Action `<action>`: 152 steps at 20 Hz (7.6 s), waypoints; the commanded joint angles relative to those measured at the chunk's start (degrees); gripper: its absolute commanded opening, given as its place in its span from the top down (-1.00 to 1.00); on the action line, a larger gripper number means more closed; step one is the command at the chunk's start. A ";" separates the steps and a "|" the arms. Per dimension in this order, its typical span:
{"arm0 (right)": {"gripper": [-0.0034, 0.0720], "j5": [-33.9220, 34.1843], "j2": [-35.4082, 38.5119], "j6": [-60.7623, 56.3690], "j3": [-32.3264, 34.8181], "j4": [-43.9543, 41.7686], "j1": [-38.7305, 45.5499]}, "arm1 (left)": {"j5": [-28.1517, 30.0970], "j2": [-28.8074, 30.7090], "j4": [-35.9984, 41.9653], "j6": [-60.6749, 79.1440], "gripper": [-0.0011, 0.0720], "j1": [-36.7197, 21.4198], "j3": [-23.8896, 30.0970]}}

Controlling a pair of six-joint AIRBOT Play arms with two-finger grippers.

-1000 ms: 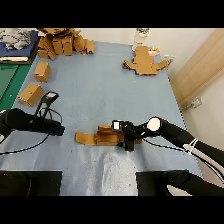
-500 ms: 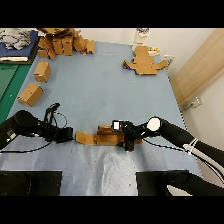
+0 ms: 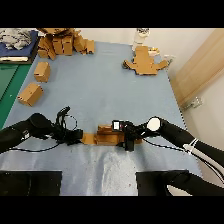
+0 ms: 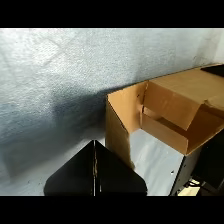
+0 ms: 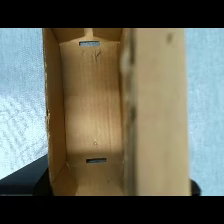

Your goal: Fold the box.

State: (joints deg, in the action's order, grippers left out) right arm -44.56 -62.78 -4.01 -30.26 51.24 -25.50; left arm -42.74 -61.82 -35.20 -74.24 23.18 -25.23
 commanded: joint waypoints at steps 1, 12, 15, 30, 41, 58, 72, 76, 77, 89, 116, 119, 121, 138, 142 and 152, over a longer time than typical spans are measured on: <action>-0.62 -0.02 0.00 0.00 -0.02 -0.04 0.04 | 3.26 -2.05 2.27 0.39 0.94 3.21 -0.02; -0.62 -0.02 0.00 0.00 -0.02 -0.04 0.04 | -1.62 -0.59 4.50 3.91 0.94 3.98 -5.44; -0.62 0.00 0.00 0.00 -0.02 -0.04 0.04 | -2.56 -0.57 4.81 4.55 0.94 3.93 -5.57; -0.62 0.00 0.00 0.00 -0.02 -0.04 0.04 | -10.71 -0.59 11.17 18.47 0.93 -0.79 -7.74; -0.62 0.00 0.00 0.00 -0.02 -0.07 0.04 | -11.04 -4.85 12.98 20.72 0.93 -0.76 -7.91; -0.62 -0.02 0.00 -0.02 -0.02 -0.07 0.04 | -8.39 -4.85 8.28 19.19 0.90 -0.76 -7.91; -0.62 -0.02 0.00 0.00 -0.02 -0.07 0.04 | -10.01 -4.90 11.02 22.43 -0.02 -7.85 -7.91; -0.62 0.00 0.00 0.00 -0.02 -0.07 0.04 | -12.31 -4.90 13.14 26.40 -0.02 -7.80 -7.91; -0.62 0.00 0.00 0.00 -0.02 -0.04 0.04 | -12.72 -4.90 13.84 27.54 -0.02 -7.80 -7.91; -0.62 -0.02 0.00 0.00 -0.02 -0.04 0.04 | -8.39 -4.90 15.47 28.33 -0.40 -2.32 -7.91; -0.62 -0.02 0.00 0.00 -0.02 -0.07 0.04 | 5.90 -5.86 -13.75 -17.40 -0.39 18.60 -17.38; -0.62 -0.02 0.00 0.00 -0.02 -0.07 0.04 | 3.39 -9.25 -19.87 -24.98 -0.40 20.96 -20.35; -0.62 -0.02 0.00 0.00 -0.02 -0.07 0.04 | 2.27 -11.28 -24.57 -28.74 -0.39 22.23 -22.03; -0.62 -0.02 0.00 -0.02 -0.02 -0.07 0.04 | -8.76 -19.41 -45.86 -56.39 -0.33 30.49 -32.30; -0.62 -0.02 0.00 0.00 -0.02 -0.04 0.04 | -8.48 -20.31 -45.83 -58.12 0.03 31.47 -32.63; -0.62 -0.02 0.00 -0.02 -0.02 -0.04 0.04 | -8.46 -20.33 -49.31 -61.66 0.94 33.53 -34.07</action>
State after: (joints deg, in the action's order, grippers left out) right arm -44.53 -62.76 -4.01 -30.28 51.22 -25.43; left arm -51.44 -82.13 -83.81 -135.24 55.99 -58.67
